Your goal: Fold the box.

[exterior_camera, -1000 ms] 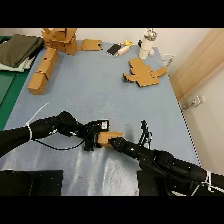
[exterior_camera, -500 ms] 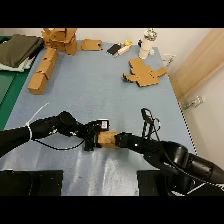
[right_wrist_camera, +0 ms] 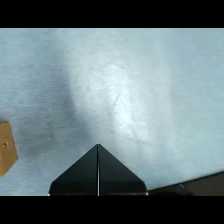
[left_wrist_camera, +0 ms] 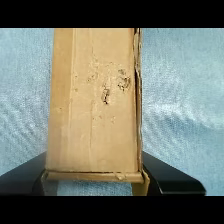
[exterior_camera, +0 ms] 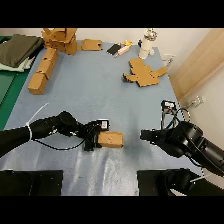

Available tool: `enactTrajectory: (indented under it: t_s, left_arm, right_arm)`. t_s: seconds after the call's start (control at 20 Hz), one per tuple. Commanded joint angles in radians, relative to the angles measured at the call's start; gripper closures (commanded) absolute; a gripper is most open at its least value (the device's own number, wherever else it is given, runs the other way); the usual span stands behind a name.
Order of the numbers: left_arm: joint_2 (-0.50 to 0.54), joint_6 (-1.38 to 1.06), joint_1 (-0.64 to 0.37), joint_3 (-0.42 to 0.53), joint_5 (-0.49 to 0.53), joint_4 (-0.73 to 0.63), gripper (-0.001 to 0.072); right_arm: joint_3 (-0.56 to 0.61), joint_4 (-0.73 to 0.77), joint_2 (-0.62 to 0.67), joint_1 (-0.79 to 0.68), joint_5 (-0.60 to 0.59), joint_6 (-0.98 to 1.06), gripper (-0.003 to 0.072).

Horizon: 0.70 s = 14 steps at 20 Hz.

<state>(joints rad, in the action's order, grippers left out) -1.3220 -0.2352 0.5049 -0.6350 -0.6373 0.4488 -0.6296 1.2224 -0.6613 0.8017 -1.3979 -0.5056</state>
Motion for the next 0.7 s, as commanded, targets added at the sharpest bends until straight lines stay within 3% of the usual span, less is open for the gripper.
enactTrajectory:
  t_s: [0.0,0.2,0.4,0.65]
  left_arm:
    - [0.000,0.000,0.000,-0.001,0.000,0.000,0.0165]
    - [0.000,0.021,0.000,-0.001,0.000,-0.008,0.0167]
    - [0.027,0.194,-0.016,-0.002,0.001,0.028,0.0166]
    - [0.132,0.386,-0.140,-0.002,0.003,0.057,0.0166]
  right_arm:
    - [-0.012,0.033,-0.050,-0.022,-0.014,-0.011,0.0681]
    - [-0.012,0.043,-0.089,-0.022,0.056,-0.007,0.0682]
    - [-0.013,0.042,-0.100,-0.022,0.063,0.003,0.0682]
    - [-0.013,0.026,-0.100,-0.023,0.063,0.005,0.0682]
